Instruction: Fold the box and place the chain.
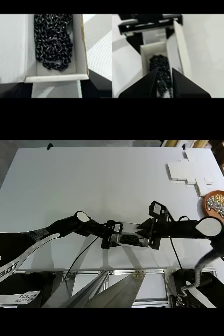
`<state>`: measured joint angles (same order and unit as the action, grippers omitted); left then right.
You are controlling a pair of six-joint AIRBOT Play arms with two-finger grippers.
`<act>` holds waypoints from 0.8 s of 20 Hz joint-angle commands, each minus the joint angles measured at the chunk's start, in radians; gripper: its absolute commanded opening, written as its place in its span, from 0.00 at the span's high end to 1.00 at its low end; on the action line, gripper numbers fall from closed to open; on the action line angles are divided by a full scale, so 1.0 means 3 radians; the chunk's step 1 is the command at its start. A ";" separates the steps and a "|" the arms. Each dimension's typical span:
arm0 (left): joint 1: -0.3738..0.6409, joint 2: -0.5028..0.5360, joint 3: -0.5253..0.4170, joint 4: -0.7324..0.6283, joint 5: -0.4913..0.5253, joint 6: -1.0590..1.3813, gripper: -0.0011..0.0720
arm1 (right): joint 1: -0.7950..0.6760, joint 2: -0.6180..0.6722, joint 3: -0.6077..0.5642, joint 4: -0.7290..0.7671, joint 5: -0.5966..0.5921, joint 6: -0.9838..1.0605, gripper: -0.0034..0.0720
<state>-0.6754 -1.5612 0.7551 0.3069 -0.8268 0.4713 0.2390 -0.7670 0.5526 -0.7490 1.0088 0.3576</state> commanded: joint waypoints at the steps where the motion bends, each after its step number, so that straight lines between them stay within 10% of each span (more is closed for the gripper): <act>1: 0.0003 0.0000 0.0003 0.0001 0.0000 0.0000 0.80 | -0.0528 0.0011 0.0111 -0.0144 0.0380 -0.0042 0.69; 16: 0.0001 0.0000 0.0003 0.0001 0.0000 0.0000 0.80 | -0.0718 -0.0309 -0.0183 -0.0779 0.0432 -0.1138 0.71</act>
<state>-0.6754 -1.5612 0.7551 0.3069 -0.8268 0.4709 -0.0132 -0.8421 0.5354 -0.9688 1.1679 0.0898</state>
